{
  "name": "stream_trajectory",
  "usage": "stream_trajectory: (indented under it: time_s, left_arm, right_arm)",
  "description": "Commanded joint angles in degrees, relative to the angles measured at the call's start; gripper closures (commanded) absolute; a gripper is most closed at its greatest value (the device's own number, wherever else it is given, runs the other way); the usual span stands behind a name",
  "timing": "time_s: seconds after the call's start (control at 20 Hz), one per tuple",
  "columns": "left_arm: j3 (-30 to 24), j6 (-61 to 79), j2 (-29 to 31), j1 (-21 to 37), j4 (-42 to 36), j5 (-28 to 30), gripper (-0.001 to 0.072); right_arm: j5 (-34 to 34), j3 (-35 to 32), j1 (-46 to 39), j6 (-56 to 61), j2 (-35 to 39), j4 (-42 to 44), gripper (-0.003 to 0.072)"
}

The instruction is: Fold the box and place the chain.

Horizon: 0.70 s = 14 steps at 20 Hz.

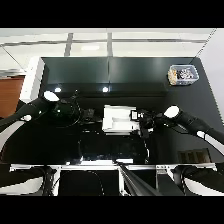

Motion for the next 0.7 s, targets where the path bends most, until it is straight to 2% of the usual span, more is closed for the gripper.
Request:
stream_trajectory:
  time_s: [0.0,0.15,0.25,0.3,0.35,0.65]
  left_arm:
    - [2.3,-0.1,0.0,-2.6,-0.1,-1.1,-0.0005]
    - [3.2,-1.7,0.0,-5.8,0.1,-1.1,0.0029]
    - [3.7,-3.5,0.0,-7.3,0.3,-1.1,0.0155]
    - [4.0,-4.6,0.0,-7.9,0.5,-1.1,0.0157]
    - [4.6,-5.9,0.0,-8.4,1.2,-1.1,0.0193]
    - [9.6,-21.4,0.0,-13.8,14.5,-0.1,0.0205]
  right_arm:
    - [0.0,0.0,0.1,0.0,0.0,0.0,0.0191]
    - [0.0,0.0,0.1,0.0,0.0,0.0,0.0192]
    - [0.0,0.0,0.1,0.0,0.0,0.0,0.0192]
    - [0.0,0.0,0.1,0.0,0.0,0.0,0.0192]
    - [0.0,0.0,0.1,0.0,0.0,0.0,0.0191]
    - [0.0,0.0,0.1,0.0,0.0,0.0,0.0191]
